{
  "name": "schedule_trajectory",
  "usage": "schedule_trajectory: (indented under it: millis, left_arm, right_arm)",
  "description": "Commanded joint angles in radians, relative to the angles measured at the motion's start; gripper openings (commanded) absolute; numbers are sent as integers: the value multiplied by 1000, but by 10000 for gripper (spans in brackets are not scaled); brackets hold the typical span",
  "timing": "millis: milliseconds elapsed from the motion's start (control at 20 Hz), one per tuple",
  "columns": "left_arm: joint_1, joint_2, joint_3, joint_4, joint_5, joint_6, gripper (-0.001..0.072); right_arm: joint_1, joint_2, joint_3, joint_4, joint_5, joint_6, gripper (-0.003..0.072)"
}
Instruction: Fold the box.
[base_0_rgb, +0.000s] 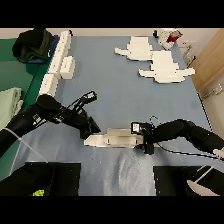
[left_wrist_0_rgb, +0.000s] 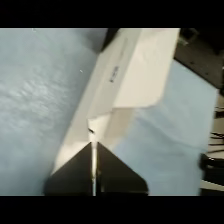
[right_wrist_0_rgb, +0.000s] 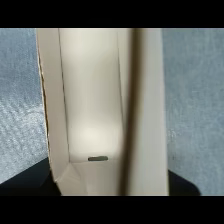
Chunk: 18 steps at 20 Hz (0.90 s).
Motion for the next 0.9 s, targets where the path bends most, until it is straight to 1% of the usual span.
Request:
schedule_trajectory:
  millis: [0,50,100,200,250,300,400,500,850]
  left_arm:
    - [-48,69,-4,26,-130,-377,13]
    - [-111,62,-5,13,-93,-447,13]
    - [-189,48,-5,2,-30,-512,13]
    - [-317,4,-5,-51,128,-558,13]
    - [-359,-20,2,-80,205,-559,13]
    - [-377,-40,14,-101,260,-563,13]
    - [-370,-67,47,-123,337,-613,13]
    - [-346,-92,62,-128,389,-643,13]
    - [-249,-213,62,-117,449,-680,13]
  right_arm:
    - [0,0,0,0,0,0,509]
    - [0,0,0,0,0,0,509]
    - [0,0,0,0,0,0,509]
    - [0,0,0,0,0,0,509]
    - [0,0,0,0,0,0,509]
    - [0,0,0,0,0,0,509]
    - [0,0,0,0,0,0,509]
    - [0,0,0,0,0,0,509]
    - [0,0,0,0,0,0,509]
